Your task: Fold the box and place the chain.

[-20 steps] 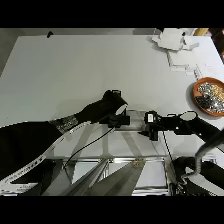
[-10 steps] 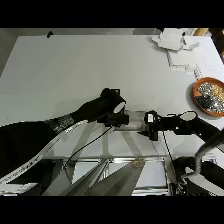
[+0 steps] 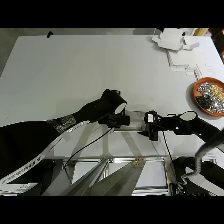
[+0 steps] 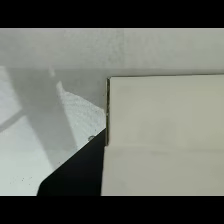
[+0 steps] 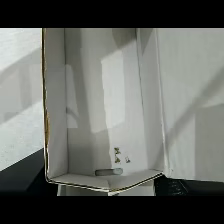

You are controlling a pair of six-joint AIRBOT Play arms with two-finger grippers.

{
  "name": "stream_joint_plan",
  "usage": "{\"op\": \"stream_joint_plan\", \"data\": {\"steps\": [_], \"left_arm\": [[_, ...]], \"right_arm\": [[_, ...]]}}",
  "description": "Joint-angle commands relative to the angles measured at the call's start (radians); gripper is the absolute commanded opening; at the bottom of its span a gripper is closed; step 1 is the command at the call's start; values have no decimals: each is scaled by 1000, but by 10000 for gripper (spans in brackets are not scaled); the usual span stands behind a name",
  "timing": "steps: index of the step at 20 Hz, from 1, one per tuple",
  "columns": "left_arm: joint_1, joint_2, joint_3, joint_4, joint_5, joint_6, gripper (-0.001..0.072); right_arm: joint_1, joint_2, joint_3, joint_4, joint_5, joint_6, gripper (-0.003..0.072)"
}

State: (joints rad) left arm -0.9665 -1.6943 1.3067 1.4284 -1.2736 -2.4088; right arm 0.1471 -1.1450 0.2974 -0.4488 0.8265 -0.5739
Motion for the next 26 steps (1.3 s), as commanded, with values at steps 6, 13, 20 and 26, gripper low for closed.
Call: {"op": "stream_joint_plan", "data": {"steps": [6, 13, 20, 26], "left_arm": [[-1, -10, -1, 9, -11, 2, 77], [-2, -10, -1, 9, -23, 2, 5], [5, 33, -1, 9, -25, 29, 171], [45, 169, -1, -17, -50, 214, 393]], "right_arm": [[0, 0, 0, 1, 0, 0, 474], [0, 0, 0, 1, 0, 0, 474], [0, 0, 0, 1, 0, 0, 474], [0, 0, 0, 1, 0, 0, 474]]}}
